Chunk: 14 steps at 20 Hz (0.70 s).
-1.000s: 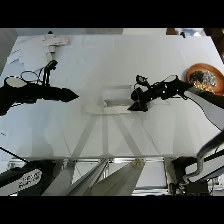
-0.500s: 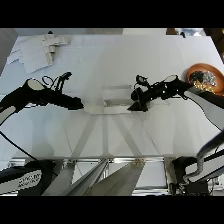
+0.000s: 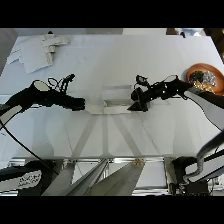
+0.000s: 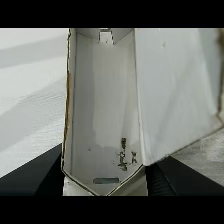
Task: Fold the box and place the chain.
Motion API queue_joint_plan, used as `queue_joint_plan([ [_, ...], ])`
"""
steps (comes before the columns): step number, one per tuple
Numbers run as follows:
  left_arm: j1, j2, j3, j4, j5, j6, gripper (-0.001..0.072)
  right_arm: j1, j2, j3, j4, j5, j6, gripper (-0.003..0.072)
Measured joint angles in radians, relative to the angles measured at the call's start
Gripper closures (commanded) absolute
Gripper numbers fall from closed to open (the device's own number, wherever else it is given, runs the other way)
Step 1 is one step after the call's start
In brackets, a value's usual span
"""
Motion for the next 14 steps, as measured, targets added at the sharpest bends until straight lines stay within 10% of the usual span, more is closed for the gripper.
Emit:
queue_joint_plan([
  [6, -0.057, -0.001, -0.013, -0.085, 0.056, 0.01, 0.0691, 0.0, 0.0, 0.0, 0.0, 0.0, 0.0, 0.0281],
  [9, -0.074, -0.001, -0.015, -0.134, 0.064, 0.043, 0.0483, 0.0, 0.0, 0.0, 0.0, 0.0, 0.0, 0.0281],
  [14, -0.08, 0.014, -0.015, -0.217, 0.068, 0.067, 0.0473, 0.0, 0.0, 0.0, 0.0, 0.0, 0.0, 0.0281],
])
